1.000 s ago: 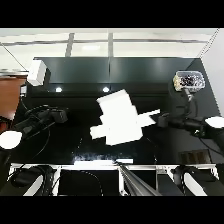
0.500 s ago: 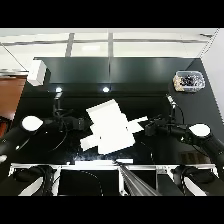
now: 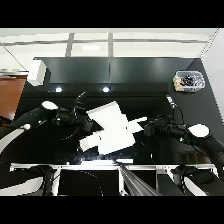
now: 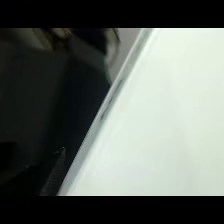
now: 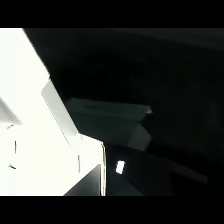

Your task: Fold the box and place the chain.

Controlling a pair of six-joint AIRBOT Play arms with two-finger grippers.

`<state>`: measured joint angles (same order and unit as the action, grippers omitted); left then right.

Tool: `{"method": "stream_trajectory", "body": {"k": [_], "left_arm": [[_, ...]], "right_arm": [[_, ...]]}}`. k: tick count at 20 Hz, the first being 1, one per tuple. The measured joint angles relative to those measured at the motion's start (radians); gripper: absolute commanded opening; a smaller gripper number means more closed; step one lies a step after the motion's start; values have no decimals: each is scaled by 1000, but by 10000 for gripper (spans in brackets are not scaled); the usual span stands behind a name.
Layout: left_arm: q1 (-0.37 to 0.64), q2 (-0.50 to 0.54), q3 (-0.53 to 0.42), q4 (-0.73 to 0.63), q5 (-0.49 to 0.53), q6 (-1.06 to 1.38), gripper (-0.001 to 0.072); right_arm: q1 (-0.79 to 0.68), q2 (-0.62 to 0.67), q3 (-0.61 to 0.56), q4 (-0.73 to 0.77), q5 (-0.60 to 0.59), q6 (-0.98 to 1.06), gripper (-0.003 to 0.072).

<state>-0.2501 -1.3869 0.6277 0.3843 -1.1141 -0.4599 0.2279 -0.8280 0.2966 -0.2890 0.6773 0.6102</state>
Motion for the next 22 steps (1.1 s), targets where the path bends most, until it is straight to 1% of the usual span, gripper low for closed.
{"method": "stream_trajectory", "body": {"k": [2,3,5,8,9,10,11,14,17,19,22], "left_arm": [[4,-40,40,49,-40,29,164],[6,-51,55,70,-56,40,83],[7,-67,80,98,-79,69,26],[8,-78,108,119,-96,111,25],[6,-79,118,124,-98,117,24],[3,-79,126,128,-95,121,23],[-3,-77,134,134,-90,127,23],[-39,-40,144,145,-92,152,22],[-106,32,146,177,-49,177,23],[-156,80,140,190,4,225,23],[-224,121,106,205,129,353,24]], "right_arm": [[0,0,0,0,0,3,16],[0,0,0,0,0,4,16],[0,0,0,-3,1,5,16],[-8,0,2,-28,12,11,19],[-19,0,9,-43,34,12,102],[-36,0,21,-65,63,13,397],[-61,0,39,-95,101,16,591],[-153,0,124,-215,227,58,595],[-248,0,227,-341,330,84,595],[-294,0,282,-381,343,93,595],[-326,0,326,-383,318,98,594]]}}
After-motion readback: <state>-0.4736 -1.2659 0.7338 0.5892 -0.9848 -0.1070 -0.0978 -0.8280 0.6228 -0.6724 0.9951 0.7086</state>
